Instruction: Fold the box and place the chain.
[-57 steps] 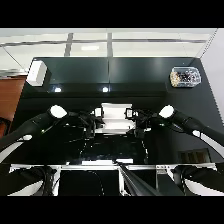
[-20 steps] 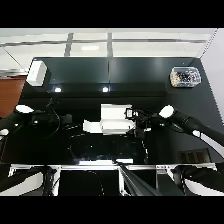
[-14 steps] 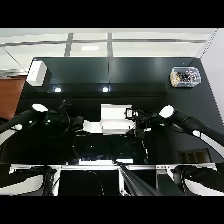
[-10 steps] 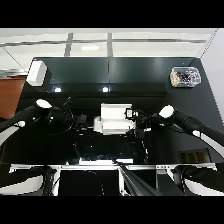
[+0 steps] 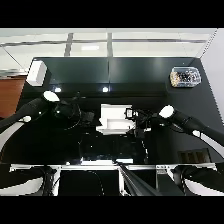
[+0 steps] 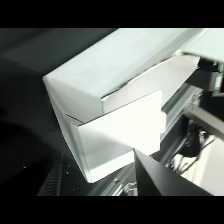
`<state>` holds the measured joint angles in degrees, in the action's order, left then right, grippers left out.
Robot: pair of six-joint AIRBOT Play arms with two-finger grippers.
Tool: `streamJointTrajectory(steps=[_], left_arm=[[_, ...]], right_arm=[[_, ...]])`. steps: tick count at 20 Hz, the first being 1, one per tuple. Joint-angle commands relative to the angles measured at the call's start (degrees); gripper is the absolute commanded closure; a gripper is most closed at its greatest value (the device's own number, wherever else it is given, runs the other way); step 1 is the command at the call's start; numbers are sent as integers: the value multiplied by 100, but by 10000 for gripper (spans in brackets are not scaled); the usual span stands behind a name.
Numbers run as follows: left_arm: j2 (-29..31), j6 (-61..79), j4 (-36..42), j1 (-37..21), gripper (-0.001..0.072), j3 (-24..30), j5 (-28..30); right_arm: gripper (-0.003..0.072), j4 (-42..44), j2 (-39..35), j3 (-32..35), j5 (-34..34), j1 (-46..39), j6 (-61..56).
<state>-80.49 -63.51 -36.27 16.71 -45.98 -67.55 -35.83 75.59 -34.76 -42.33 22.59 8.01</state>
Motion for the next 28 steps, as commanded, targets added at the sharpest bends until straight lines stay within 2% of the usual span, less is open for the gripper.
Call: streamJointTrajectory(steps=[1,2,5,10,20,25,28], left_arm=[[-2,-1071,-1117,579,300,-474,116],[-2,-1311,-1298,717,340,-614,160],[-2,-1812,-1427,957,340,-866,258],[-4,-2450,-1543,1091,340,-903,599],[-24,-4153,-3069,1628,340,-909,872],[-289,-4680,-3379,2046,340,-1237,743],[-538,-5517,-4295,2450,341,-1602,197]], right_arm=[[509,0,4,2,-2,2,0],[509,0,4,2,-2,2,0],[508,2,4,2,-2,2,-2],[509,0,4,2,-2,2,-2],[508,2,4,2,-2,2,-2],[509,2,4,2,-2,2,0],[509,2,4,2,-2,2,-2]])
